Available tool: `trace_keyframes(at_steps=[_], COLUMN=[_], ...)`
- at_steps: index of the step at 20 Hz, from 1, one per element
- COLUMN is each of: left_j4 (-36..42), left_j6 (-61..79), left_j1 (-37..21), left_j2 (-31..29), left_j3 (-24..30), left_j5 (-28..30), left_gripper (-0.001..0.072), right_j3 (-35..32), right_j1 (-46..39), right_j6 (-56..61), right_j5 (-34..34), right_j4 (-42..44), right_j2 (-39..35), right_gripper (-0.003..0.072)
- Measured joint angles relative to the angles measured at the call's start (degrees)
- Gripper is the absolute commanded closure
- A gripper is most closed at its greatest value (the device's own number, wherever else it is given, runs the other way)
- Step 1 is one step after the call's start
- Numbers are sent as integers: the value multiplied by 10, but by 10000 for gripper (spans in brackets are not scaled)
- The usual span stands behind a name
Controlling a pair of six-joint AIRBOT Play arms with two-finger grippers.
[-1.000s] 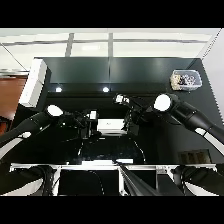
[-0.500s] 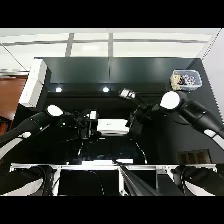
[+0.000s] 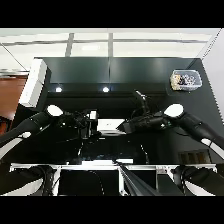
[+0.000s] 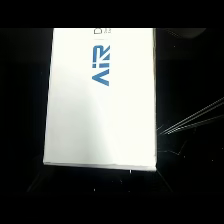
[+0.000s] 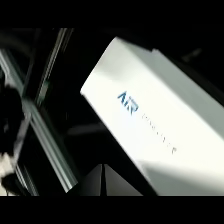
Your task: Fold the box and place the chain.
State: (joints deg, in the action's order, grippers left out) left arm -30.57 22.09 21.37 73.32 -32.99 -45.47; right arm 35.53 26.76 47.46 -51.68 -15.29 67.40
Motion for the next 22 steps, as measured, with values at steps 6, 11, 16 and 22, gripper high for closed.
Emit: trace_keyframes(at_steps=[6,11,16,22], left_j4=[0,0,3,-4], left_j6=[-1,-1,0,-26], left_j1=[0,0,0,-3], left_j2=[0,0,0,-17], left_j3=[0,0,0,0], left_j5=[0,0,0,-1], left_gripper=[243,243,243,2], right_j3=[-18,-18,26,63], right_j1=[32,35,-1,-123], right_j6=[47,67,73,172], right_j5=[97,112,50,-43], right_j4=[4,-14,-58,-314], right_j2=[31,36,-5,-129], right_gripper=[672,672,673,673])
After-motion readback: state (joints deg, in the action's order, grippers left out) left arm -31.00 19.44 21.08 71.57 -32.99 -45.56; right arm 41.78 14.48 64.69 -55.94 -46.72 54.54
